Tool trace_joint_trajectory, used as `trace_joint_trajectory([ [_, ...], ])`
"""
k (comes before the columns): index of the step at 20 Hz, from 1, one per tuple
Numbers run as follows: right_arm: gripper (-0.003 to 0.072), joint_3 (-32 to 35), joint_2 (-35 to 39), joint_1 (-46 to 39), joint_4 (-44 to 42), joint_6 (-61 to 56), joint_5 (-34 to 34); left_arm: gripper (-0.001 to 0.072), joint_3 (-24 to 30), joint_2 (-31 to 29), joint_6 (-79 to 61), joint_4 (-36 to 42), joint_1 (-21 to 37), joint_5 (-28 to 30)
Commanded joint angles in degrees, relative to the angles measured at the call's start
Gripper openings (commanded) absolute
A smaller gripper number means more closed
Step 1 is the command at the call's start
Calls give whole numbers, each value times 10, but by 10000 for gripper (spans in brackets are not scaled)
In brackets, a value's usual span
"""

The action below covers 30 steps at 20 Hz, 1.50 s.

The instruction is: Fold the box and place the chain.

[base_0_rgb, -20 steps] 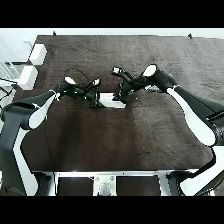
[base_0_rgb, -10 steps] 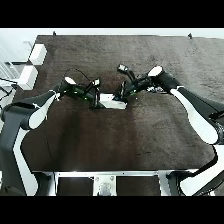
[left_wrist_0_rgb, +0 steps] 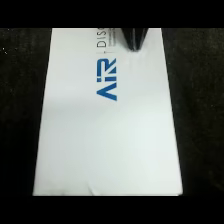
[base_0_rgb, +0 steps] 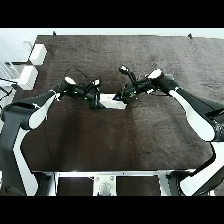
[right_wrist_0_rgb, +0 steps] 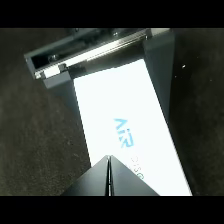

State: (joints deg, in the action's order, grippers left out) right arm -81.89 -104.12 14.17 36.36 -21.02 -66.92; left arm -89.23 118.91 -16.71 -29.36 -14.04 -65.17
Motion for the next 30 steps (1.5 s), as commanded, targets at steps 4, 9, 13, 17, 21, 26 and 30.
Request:
trace_joint_trajectory([
  [4, 10, 3, -15, 18, 63, -45, 0, 178, -1, 0, 2, 1, 0, 2],
  [9, 9, -3, 37, 11, 6, -31, 8, 178, -1, 0, 2, 1, 0, 2],
  [13, 8, 1, 153, -13, -53, -37, 19, 178, -1, 0, 2, 1, 0, 2],
  [17, 9, 68, 276, -33, -53, -68, 36, 178, -1, 0, 2, 1, 0, 2],
  [21, 9, 210, 375, -50, -53, -75, 73, 178, -1, 0, 2, 1, 0, 2],
  [26, 8, 386, 461, -78, -54, -92, 152, 178, -1, 0, 2, 1, 0, 2],
  [30, 9, 497, 558, -78, -55, -83, 306, 178, -1, 0, 2, 2, 0, 2],
])
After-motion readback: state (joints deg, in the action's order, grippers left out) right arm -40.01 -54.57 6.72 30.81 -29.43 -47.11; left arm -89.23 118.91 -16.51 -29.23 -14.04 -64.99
